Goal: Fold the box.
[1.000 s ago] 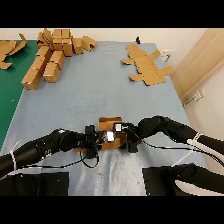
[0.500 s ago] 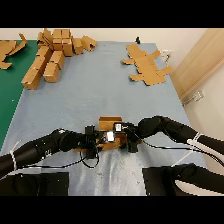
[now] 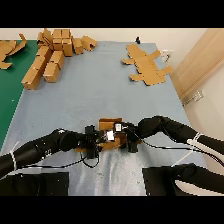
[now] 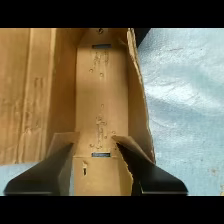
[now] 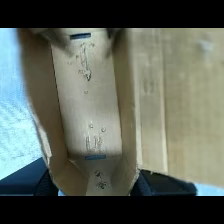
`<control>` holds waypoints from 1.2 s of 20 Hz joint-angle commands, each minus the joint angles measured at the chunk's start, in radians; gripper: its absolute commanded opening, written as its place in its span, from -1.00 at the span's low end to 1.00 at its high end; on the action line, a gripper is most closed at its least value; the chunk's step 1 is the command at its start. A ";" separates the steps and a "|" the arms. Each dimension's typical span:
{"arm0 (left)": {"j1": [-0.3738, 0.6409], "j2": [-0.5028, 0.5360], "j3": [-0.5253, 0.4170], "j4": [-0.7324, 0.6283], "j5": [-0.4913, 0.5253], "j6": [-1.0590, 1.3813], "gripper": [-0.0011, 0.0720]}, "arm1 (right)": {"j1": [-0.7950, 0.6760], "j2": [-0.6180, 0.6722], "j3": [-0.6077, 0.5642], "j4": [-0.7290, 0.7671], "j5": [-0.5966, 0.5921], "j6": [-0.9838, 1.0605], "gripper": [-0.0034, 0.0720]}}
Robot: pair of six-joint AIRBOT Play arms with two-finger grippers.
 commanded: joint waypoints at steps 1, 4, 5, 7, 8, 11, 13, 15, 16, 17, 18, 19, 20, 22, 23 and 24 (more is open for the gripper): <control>0.001 0.000 0.000 -0.041 0.019 0.002 0.06 | 0.001 0.000 0.000 0.001 0.000 0.002 0.46; 0.001 0.000 0.000 -0.040 0.032 0.002 0.01 | 0.001 0.000 0.000 0.001 0.000 0.002 0.46; 0.001 0.001 0.000 -0.040 0.031 0.001 0.01 | 0.001 0.000 0.000 0.001 0.000 0.002 0.46; 0.003 0.003 0.000 -0.026 0.031 -0.048 0.01 | 0.001 0.000 0.000 0.000 0.000 0.002 0.46; 0.013 0.003 0.000 -0.002 0.021 -0.100 0.01 | 0.001 0.000 0.000 0.001 0.000 0.002 0.46; 0.098 0.018 0.000 0.155 -0.047 -0.396 -0.40 | 0.001 0.000 0.000 0.001 0.000 0.002 0.46; 0.188 0.066 0.000 0.243 -0.124 -0.594 -0.68 | 0.001 0.000 0.000 0.001 0.000 0.002 0.46; 0.291 0.138 0.000 0.261 -0.225 -0.698 -0.69 | 0.001 0.000 0.000 0.001 0.000 0.002 0.46; 0.338 0.176 0.000 0.261 -0.270 -0.747 -0.68 | 0.001 0.000 0.000 0.001 0.000 0.002 0.46; 0.390 0.220 0.000 0.262 -0.322 -0.816 -0.69 | 0.001 0.000 0.000 0.001 0.000 0.002 0.46; 0.441 0.262 0.000 0.274 -0.371 -0.890 -0.69 | 0.001 0.000 0.000 0.001 0.000 0.002 0.46; 0.491 0.305 0.000 0.294 -0.417 -0.956 -0.69 | 0.001 0.000 0.000 0.001 0.000 0.002 0.46; 0.547 0.347 -0.001 0.326 -0.457 -1.035 -0.69 | 0.001 0.000 0.000 0.001 0.000 0.002 0.46; 0.657 0.391 -0.026 0.332 -0.478 -1.178 -0.68 | 0.001 0.000 0.000 0.001 0.000 0.002 0.46; 0.702 0.385 -0.043 0.291 -0.499 -1.160 -0.69 | 0.001 0.000 0.000 0.001 0.000 0.002 0.46; 0.727 0.367 -0.060 0.238 -0.525 -1.120 -0.69 | 0.001 0.000 0.000 0.001 0.000 0.002 0.46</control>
